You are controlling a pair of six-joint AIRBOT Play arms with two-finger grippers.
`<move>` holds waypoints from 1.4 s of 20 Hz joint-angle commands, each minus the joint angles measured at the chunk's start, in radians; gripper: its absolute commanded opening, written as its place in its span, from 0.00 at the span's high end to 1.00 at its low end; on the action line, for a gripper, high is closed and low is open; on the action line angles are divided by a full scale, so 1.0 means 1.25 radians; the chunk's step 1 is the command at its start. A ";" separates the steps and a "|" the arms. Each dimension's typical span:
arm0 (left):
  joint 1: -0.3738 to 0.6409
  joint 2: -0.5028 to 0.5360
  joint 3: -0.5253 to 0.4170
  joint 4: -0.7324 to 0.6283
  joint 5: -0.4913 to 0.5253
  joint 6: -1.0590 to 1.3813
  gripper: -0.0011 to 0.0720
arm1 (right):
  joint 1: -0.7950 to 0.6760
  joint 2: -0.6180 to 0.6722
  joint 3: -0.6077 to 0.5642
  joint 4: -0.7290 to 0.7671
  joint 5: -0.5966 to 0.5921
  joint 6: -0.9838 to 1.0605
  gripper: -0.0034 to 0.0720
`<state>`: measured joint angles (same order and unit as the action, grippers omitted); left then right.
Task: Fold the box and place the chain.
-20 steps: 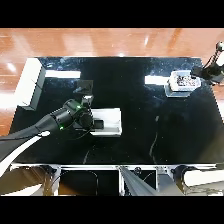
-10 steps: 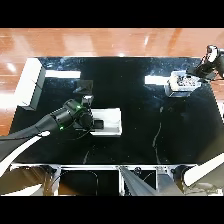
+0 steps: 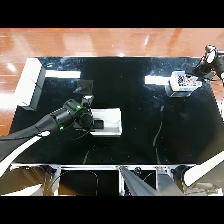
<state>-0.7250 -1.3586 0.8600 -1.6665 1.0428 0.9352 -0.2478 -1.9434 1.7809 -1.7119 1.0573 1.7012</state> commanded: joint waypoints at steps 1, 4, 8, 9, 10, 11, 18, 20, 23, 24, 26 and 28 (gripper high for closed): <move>0.000 0.000 0.000 0.000 0.000 0.000 0.95 | -0.001 -0.015 0.001 0.028 -0.013 -0.001 0.18; 0.000 0.000 0.000 0.001 0.000 0.000 0.95 | 0.000 -0.033 0.001 0.044 -0.009 0.000 0.18; 0.000 0.000 0.000 0.000 0.000 0.000 0.95 | 0.000 -0.032 0.009 0.066 0.015 -0.001 0.92; 0.000 0.000 0.000 0.000 0.000 0.000 0.95 | 0.000 -0.029 0.013 0.070 0.027 -0.005 0.92; 0.000 0.000 0.000 0.000 0.000 0.000 0.95 | 0.000 -0.025 0.017 0.071 0.037 -0.009 0.92; 0.000 0.000 0.000 0.000 0.001 0.000 0.95 | 0.000 -0.018 0.019 0.071 0.048 -0.010 0.92; 0.000 0.000 0.000 0.000 0.000 0.000 0.95 | 0.000 0.103 0.021 0.071 0.075 -0.033 0.92; 0.000 0.000 0.000 0.000 0.000 0.000 0.95 | 0.000 0.147 0.022 0.071 0.089 -0.034 0.92; 0.000 0.000 0.000 0.000 0.000 0.001 0.95 | 0.000 0.229 0.023 0.074 0.101 -0.034 0.92; 0.000 0.000 0.000 0.001 0.000 0.001 0.95 | 0.000 0.263 0.023 0.081 0.104 -0.036 0.92; 0.000 0.000 0.000 0.001 -0.001 0.001 0.95 | 0.000 0.332 0.023 0.117 0.103 -0.055 0.92; 0.000 0.000 0.000 0.001 -0.002 0.001 0.95 | 0.000 0.405 0.023 0.161 0.103 -0.079 0.92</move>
